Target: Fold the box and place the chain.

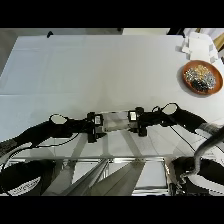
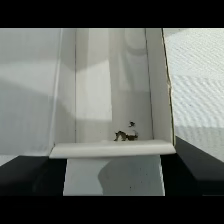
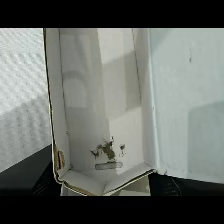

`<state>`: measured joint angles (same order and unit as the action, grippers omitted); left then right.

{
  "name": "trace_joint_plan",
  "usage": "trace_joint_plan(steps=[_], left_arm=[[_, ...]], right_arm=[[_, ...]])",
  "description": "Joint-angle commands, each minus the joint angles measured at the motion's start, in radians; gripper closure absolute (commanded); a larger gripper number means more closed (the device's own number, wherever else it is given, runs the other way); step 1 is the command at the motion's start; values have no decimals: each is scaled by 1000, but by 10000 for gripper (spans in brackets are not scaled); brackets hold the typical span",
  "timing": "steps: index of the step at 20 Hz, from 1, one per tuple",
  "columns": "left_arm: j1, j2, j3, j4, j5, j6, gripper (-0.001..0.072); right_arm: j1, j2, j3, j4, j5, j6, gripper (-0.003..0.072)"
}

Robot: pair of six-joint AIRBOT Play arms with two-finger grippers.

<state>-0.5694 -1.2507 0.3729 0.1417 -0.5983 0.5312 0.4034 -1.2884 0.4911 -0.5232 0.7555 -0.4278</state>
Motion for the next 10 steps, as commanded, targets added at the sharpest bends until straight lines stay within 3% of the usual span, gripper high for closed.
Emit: trace_joint_plan(steps=[1,2,3,4,8,10], left_arm=[[0,0,0,1,0,0,642],[0,0,0,1,0,0,642],[0,0,0,1,0,0,642],[0,0,0,1,0,0,642],[0,0,0,1,0,0,642],[0,0,0,1,0,0,642]], right_arm=[[1,0,0,-1,30,0,391],[0,2,0,-1,31,1,313],[0,5,0,0,31,11,82],[0,13,0,1,29,22,-17],[0,67,0,-26,27,176,-14],[0,109,0,-144,37,302,-11]])
